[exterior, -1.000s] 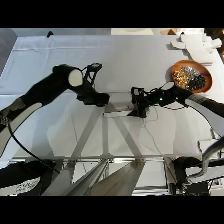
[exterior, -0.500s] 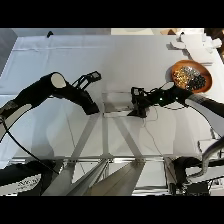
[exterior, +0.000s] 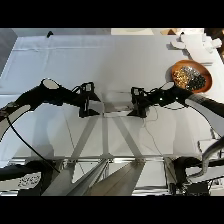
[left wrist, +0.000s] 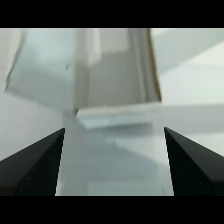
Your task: Fold the box and place the chain.
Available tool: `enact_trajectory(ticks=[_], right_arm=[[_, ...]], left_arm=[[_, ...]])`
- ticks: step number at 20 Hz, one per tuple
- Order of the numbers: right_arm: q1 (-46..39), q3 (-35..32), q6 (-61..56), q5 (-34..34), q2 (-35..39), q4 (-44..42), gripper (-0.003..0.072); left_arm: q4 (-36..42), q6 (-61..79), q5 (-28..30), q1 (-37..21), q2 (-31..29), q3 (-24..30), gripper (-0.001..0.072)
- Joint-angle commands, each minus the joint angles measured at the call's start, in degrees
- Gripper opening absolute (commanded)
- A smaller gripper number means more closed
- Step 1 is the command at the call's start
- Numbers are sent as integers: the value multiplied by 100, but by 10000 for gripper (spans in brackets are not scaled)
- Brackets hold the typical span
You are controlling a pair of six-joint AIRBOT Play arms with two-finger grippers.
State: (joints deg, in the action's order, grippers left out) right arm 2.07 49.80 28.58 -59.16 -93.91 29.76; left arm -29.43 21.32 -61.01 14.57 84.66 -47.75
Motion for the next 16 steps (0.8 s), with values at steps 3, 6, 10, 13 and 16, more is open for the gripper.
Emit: enact_trajectory(ticks=[3, 6, 10, 13, 16], right_arm=[[0, 0, -2, 0, 0, -2, 398], [0, 0, -2, 0, 0, -2, 398], [0, 0, -2, 0, 0, -2, 398], [0, 2, -2, 0, 0, -2, 398], [2, 2, -2, 0, 0, -2, 398]], left_arm=[[481, 686, -238, -4, 291, 28, 699], [623, 671, -243, 39, 415, 28, 699], [710, 671, -179, 127, 544, 28, 698], [887, 671, -11, 245, 667, 28, 697], [1102, 667, 498, 424, 745, 28, 696]])
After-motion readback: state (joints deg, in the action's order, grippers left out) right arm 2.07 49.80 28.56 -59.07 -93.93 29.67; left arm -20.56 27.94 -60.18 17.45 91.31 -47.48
